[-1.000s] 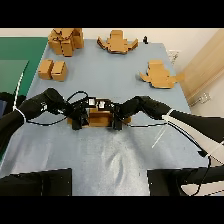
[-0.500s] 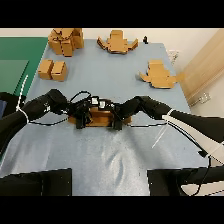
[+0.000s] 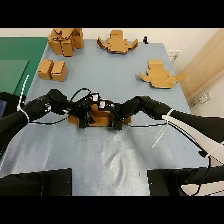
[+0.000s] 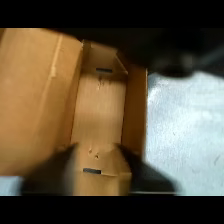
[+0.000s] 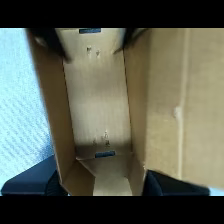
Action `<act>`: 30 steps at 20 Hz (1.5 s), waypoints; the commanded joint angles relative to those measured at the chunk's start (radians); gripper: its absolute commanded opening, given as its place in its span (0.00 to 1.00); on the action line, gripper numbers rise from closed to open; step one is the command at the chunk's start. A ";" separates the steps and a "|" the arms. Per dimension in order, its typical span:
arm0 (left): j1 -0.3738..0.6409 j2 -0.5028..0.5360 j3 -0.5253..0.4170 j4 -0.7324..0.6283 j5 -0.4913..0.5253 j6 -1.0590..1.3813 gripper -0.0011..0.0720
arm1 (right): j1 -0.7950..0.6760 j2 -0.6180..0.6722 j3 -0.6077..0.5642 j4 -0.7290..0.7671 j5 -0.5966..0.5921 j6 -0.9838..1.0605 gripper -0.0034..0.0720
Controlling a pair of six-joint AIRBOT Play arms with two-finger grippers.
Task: Fold the box.
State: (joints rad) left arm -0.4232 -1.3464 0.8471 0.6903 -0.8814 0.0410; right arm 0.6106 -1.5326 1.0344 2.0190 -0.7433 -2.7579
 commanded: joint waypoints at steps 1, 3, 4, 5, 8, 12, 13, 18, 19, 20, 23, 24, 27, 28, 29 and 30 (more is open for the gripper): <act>0.002 0.023 0.001 0.067 -0.047 -0.016 0.08 | 0.000 -0.001 0.001 -0.007 0.000 0.000 0.73; 0.013 0.080 0.001 0.133 -0.150 -0.039 0.04 | 0.000 -0.001 0.001 -0.007 0.001 0.000 0.73; 0.022 0.117 0.001 0.159 -0.198 -0.068 0.03 | 0.000 -0.001 0.001 -0.007 0.001 0.000 0.73; 0.037 0.166 0.000 0.187 -0.243 -0.113 0.03 | 0.000 -0.001 0.001 -0.007 0.001 0.000 0.73; 0.150 0.331 0.000 0.205 -0.256 -0.238 0.03 | 0.000 -0.001 0.001 -0.007 0.001 0.000 0.73; 0.457 0.373 -0.059 0.224 -0.197 -0.631 0.03 | 0.000 -0.001 0.001 -0.007 0.001 0.000 0.73; 0.523 0.347 -0.087 0.230 -0.198 -0.766 0.03 | 0.000 -0.001 0.001 -0.006 0.001 0.000 0.73; 0.585 0.092 -0.170 0.030 -0.245 -0.874 0.04 | 0.000 -0.001 0.001 -0.006 0.002 -0.001 0.73; 0.554 0.048 -0.170 -0.038 -0.245 -0.826 0.04 | 0.000 -0.001 0.001 -0.006 0.002 -0.001 0.73; 0.515 0.010 -0.169 -0.096 -0.236 -0.785 0.04 | 0.000 -0.001 0.001 -0.006 0.002 -0.001 0.73; 0.393 -0.063 -0.146 -0.207 -0.226 -0.710 0.04 | 0.000 -0.001 0.001 -0.006 0.001 -0.001 0.73; 0.365 -0.064 -0.143 -0.241 -0.230 -0.678 0.04 | 0.000 -0.001 0.001 -0.006 0.001 -0.001 0.73; 0.375 -0.055 -0.130 -0.328 -0.324 -0.587 0.68 | 0.000 -0.001 0.001 -0.006 0.001 -0.001 0.73; 0.398 -0.051 -0.130 -0.333 -0.366 -0.575 0.68 | 0.000 -0.001 0.001 -0.006 0.000 -0.001 0.73; 0.420 -0.047 -0.131 -0.335 -0.391 -0.571 0.68 | 0.000 -0.001 0.001 -0.006 0.001 -0.001 0.73; 0.439 -0.048 -0.131 -0.348 -0.415 -0.571 0.68 | 0.000 -0.001 0.001 -0.006 0.001 -0.001 0.73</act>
State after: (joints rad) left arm -0.0132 -1.3911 0.7128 0.4049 -1.2118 -0.5743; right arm 0.6109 -1.5330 1.0351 2.0125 -0.7422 -2.7586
